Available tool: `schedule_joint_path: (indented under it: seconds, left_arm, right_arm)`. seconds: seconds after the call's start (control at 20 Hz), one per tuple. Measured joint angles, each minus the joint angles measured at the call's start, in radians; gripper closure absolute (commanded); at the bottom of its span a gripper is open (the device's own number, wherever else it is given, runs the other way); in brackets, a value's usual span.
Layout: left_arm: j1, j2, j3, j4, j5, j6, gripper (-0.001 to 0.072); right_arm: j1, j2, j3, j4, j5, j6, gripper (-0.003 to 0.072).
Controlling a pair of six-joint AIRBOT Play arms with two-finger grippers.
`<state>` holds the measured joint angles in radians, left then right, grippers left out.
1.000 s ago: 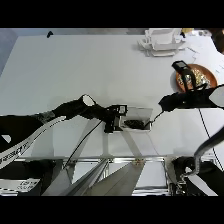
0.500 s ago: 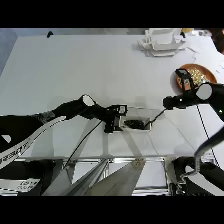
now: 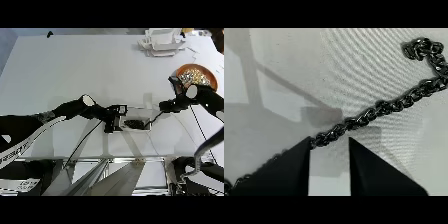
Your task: Fold the box and place the chain.
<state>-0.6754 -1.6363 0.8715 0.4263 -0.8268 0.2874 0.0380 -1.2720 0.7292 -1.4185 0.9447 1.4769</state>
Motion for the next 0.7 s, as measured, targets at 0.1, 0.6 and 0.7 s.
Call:
schedule_joint_path:
  seconds: [0.1,0.6,0.7]
  left_arm:
    - [0.000,0.000,0.000,0.000,0.000,0.000,0.0700]
    - [0.000,0.000,0.000,0.000,0.000,0.000,0.0700]
    - [0.000,0.000,0.000,0.000,0.000,0.000,0.0700]
  right_arm:
    - [0.000,-0.016,0.001,0.006,-0.001,0.000,0.0666]
    - [0.017,0.049,-0.001,-0.005,0.059,-0.014,0.0668]
    - [0.031,0.117,-0.001,0.002,0.102,-0.024,0.0668]
